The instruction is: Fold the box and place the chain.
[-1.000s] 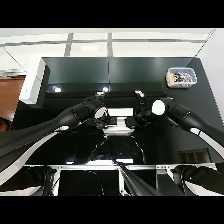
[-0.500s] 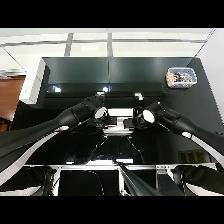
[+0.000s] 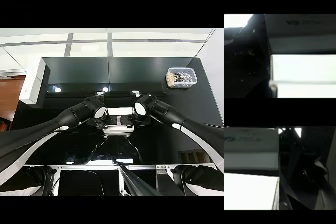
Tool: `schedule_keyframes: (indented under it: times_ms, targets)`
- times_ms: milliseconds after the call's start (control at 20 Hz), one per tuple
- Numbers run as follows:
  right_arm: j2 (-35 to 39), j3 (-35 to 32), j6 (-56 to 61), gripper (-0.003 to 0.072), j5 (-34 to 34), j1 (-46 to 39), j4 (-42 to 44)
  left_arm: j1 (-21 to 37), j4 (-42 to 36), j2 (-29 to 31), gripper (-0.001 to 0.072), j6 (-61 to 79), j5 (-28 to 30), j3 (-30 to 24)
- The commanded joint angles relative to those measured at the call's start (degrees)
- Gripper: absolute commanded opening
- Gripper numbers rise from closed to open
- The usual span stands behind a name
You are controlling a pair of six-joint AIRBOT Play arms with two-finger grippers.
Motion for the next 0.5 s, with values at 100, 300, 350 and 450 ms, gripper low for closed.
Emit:
schedule_keyframes:
  times_ms: [100,300,350,450]
  targets:
    - [-0.8,1.1,2.5,0.0123,3.6,0.1,1.0,0.0,0.0,0.0,0.0026,0.0,0.0,0.0]
    - [-0.8,1.1,2.5,0.0014,3.8,0.0,1.0,0.0,0.0,0.0,0.0026,0.0,0.0,0.0]
    - [-0.8,1.1,2.5,0.0015,3.9,0.0,1.0,0.0,0.0,0.0,0.0026,0.0,0.0,0.0]
    - [-0.8,1.1,2.4,0.009,4.0,0.0,1.2,0.0,0.0,0.0,0.0026,0.0,0.0,0.0]
